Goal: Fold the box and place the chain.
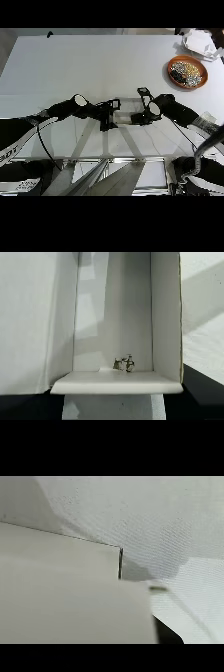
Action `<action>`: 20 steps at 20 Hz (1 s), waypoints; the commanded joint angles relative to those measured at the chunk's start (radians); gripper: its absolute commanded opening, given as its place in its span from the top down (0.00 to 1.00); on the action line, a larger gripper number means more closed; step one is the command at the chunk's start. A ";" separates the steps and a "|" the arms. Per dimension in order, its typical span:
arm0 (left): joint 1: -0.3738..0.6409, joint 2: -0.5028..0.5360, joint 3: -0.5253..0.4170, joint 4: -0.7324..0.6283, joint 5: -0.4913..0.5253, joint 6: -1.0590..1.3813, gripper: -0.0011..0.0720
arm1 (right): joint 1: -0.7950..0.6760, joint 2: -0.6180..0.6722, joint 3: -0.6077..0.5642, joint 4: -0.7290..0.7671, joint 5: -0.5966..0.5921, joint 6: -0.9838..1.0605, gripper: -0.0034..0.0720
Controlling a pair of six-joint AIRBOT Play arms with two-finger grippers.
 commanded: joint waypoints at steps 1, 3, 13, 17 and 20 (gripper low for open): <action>0.000 0.001 0.000 0.003 0.000 0.005 0.42 | 0.008 -0.003 0.001 -0.035 0.028 0.013 0.93; 0.000 0.001 0.000 0.003 0.000 0.005 0.42 | 0.021 -0.005 0.001 -0.050 0.013 0.016 0.81; 0.000 0.001 0.000 0.003 0.000 0.005 0.42 | 0.055 -0.047 0.001 -0.042 -0.018 0.047 0.92; 0.000 0.001 0.000 0.003 0.000 0.005 0.42 | 0.055 -0.045 0.001 -0.042 -0.018 0.043 0.92; 0.000 0.001 0.000 0.003 0.000 0.005 0.42 | 0.055 -0.037 0.001 -0.043 -0.013 0.043 0.41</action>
